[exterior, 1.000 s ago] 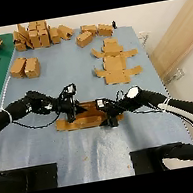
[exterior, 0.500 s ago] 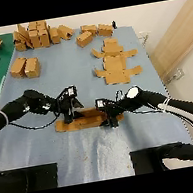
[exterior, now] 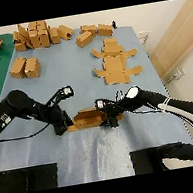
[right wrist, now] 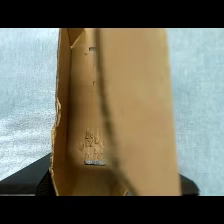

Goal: Fold the box.

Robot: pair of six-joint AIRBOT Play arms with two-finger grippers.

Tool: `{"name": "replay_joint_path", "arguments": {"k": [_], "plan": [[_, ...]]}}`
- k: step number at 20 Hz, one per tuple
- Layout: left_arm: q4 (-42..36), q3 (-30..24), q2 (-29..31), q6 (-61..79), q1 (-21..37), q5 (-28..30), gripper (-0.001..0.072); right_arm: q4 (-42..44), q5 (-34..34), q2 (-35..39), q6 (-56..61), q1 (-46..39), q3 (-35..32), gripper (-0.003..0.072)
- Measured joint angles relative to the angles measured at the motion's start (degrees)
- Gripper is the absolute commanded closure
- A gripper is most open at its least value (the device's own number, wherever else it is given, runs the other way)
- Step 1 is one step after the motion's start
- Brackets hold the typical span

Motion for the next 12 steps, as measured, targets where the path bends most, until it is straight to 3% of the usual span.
{"name": "replay_joint_path", "arguments": {"k": [6, 12], "plan": [[-16.0, 1.0, -6.9, -16.6, -2.2, 10.9, 0.0699, 0.0, 0.0, 0.0, 0.0, 0.0, 0.0, 0.0166], [-22.2, 6.4, -19.9, -22.0, 1.2, 13.4, 0.07, 0.0, 0.0, 0.0, 0.0, 0.0, 0.0, 0.0166]]}}
